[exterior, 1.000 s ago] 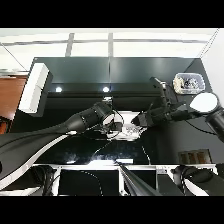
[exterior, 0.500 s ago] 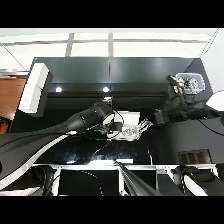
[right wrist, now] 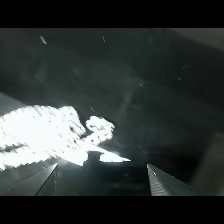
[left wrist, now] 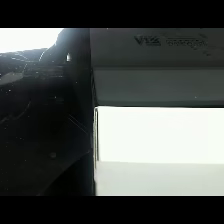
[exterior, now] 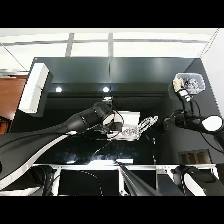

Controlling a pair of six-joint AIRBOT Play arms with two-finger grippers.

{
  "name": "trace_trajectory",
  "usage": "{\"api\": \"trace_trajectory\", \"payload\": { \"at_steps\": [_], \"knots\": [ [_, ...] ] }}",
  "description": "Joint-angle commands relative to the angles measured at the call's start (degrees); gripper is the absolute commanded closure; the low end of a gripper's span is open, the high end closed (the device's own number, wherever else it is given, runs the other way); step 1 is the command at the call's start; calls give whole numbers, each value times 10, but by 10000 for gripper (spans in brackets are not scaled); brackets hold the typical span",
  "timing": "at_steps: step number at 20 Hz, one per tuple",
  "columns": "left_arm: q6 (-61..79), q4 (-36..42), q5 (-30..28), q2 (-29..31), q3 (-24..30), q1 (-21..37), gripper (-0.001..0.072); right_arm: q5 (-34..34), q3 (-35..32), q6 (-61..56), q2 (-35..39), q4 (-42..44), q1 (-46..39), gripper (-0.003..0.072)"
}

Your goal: Fold the box and place the chain.

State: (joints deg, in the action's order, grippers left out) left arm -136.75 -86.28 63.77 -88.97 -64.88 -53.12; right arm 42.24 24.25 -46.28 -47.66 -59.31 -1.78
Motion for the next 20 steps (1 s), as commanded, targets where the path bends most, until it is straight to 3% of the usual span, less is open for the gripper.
{"api": "trace_trajectory", "payload": {
  "at_steps": [1,3,8,20],
  "knots": [
    [0,0,0,0,0,0,680,-40,-16,185,-19,-16,31,32],
    [0,0,0,0,0,0,680,-55,-16,296,-44,-3,58,33],
    [0,0,0,0,0,0,680,-17,-14,477,-73,144,113,34],
    [0,0,0,0,0,0,680,-35,-14,563,-135,163,123,34]
  ]
}}
